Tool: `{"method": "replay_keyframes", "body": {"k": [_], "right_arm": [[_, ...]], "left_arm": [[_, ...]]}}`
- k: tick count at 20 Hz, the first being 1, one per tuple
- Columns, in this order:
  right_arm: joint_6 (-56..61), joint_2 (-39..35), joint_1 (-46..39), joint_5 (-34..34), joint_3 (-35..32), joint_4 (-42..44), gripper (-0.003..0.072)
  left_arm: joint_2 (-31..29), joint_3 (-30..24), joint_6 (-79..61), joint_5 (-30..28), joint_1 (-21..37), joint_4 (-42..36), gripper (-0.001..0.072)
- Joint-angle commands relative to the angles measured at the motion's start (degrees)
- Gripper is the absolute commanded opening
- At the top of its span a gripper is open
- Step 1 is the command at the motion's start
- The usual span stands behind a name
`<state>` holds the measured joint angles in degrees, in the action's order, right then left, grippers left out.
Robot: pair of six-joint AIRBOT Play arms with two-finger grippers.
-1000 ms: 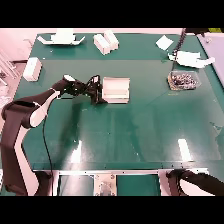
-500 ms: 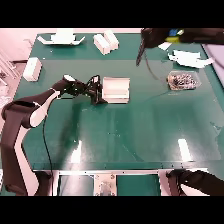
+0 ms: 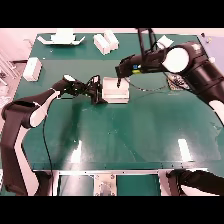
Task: Fold the box and place the chain.
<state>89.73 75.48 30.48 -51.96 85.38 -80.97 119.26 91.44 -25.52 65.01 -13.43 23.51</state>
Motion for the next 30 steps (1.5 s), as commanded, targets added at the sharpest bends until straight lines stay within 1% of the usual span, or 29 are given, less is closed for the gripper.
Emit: {"method": "replay_keyframes", "body": {"k": [1,4,7,11,12,13,14,15,16,17,18,19,20,21,22,23,26,28,30], "right_arm": [[0.0,2.4,0.2,1.1,-2.6,2.7,0.0013],[0.0,3.7,0.2,2.7,-4.8,4.1,0.0013],[-0.5,5.0,0.1,5.9,-6.6,4.1,0.0013],[-0.4,8.5,0.2,6.1,-6.8,4.1,0.0015],[-0.4,9.0,0.1,6.1,-6.8,4.1,0.0063],[-0.4,9.2,0.1,6.0,-6.8,4.1,0.0264],[-0.4,9.2,0.1,6.0,-6.7,4.1,0.0442],[-0.4,9.1,0.1,5.9,-6.7,3.8,0.0389],[-0.4,9.1,0.0,5.8,-6.7,3.2,0.0365],[-0.4,9.1,-0.3,5.0,-6.7,2.9,0.0367],[-0.4,8.9,-0.9,2.8,-6.7,2.2,0.0389],[0.4,8.7,-1.7,-0.4,-6.7,0.0,0.0389],[3.0,8.3,-2.9,-3.0,-7.1,-3.9,0.0426],[6.9,7.3,-4.7,-3.6,-8.5,-8.6,0.0451],[9.9,5.9,-6.8,-3.1,-10.6,-12.0,0.0451],[13.0,4.1,-9.4,-1.6,-13.3,-14.5,0.045],[18.4,-1.0,-18.2,5.1,-23.5,-14.6,0.045],[21.3,-3.0,-22.7,11.6,-30.1,-14.4,0.0452],[23.1,-3.1,-26.0,17.8,-34.6,-14.4,0.0456]], "left_arm": [[0.0,0.0,0.0,0.0,0.0,0.0,0.039],[0.0,0.0,0.0,0.0,0.0,0.0,0.0391],[0.0,0.0,0.0,0.0,0.0,0.0,0.0391],[0.0,0.0,0.0,0.0,0.0,0.0,0.0391],[0.0,0.0,0.0,0.0,0.0,0.0,0.0391],[0.0,0.0,0.0,0.0,0.0,0.0,0.0391],[0.0,0.0,0.0,0.0,0.0,0.0,0.0391],[0.0,0.0,0.0,0.0,0.0,0.0,0.0391],[0.0,0.0,0.0,0.0,0.0,0.0,0.0391],[0.0,0.0,0.0,0.0,0.0,0.0,0.0391],[0.0,0.0,0.0,0.0,0.0,0.0,0.0391],[0.0,0.0,0.0,0.0,0.0,0.0,0.0391],[0.0,0.0,0.0,0.0,0.0,0.0,0.0391],[0.0,0.0,0.0,0.0,0.0,0.0,0.0391],[0.0,0.0,0.0,0.0,0.0,0.0,0.0391],[0.0,0.0,0.0,0.0,0.0,0.0,0.0391],[0.0,0.0,0.0,0.0,0.0,0.0,0.0391],[0.0,0.0,0.0,0.0,0.0,0.0,0.0391],[0.0,0.0,0.0,0.0,0.0,0.0,0.0391]]}}
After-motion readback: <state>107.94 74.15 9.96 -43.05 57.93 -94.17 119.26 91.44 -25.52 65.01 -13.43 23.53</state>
